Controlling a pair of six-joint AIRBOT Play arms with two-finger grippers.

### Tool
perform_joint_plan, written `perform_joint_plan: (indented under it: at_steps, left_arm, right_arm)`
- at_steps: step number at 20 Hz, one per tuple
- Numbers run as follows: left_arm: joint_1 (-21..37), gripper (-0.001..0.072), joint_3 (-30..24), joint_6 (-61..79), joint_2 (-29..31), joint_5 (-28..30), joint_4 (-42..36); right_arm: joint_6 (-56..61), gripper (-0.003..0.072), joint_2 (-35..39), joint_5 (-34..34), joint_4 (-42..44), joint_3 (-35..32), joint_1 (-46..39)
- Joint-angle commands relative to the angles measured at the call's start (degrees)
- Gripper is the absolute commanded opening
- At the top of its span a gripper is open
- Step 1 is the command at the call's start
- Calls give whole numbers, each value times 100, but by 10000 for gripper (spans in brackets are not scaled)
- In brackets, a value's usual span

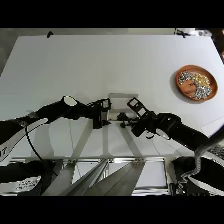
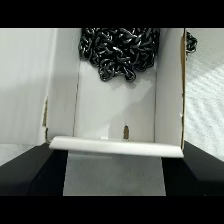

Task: Fold the box and place the chain.

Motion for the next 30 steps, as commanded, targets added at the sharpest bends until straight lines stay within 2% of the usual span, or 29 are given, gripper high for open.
perform_joint_plan:
  at_steps: [1, 6, 9, 10, 13, 17, 23, 26, 30]
  left_arm:
    - [0, 210, 0, 0, 4, 0, 2]
    - [0, 210, 0, 0, 4, 0, 2]
    - [0, 210, 0, 0, 4, 0, 2]
    - [0, 210, 0, 0, 4, 0, 2]
    - [0, 210, 0, 0, 4, 0, 2]
    - [0, 210, 0, 0, 4, 0, 2]
    - [0, 210, 0, 0, 4, 2, 2]
    - [0, 210, 0, 0, 4, 2, 2]
    - [0, 210, 0, 0, 4, 2, 2]
  right_arm:
    - [-39, 380, -79, -31, 9, -11, -2]
    - [-39, 281, -76, 1106, 326, -11, -2]
    - [-39, 149, -35, 1316, 417, -11, -2]
    - [-39, 146, -33, 1349, 431, -9, -2]
    - [-39, 34, 74, 1469, 479, 2, -2]
    - [-39, 8, 726, 1611, 476, 28, -2]
    - [-39, 8, 1875, 1829, 474, 365, -2]
    - [-39, 8, 2164, 1502, 472, 662, -2]
    - [-37, 8, 2179, 640, 476, 922, -2]
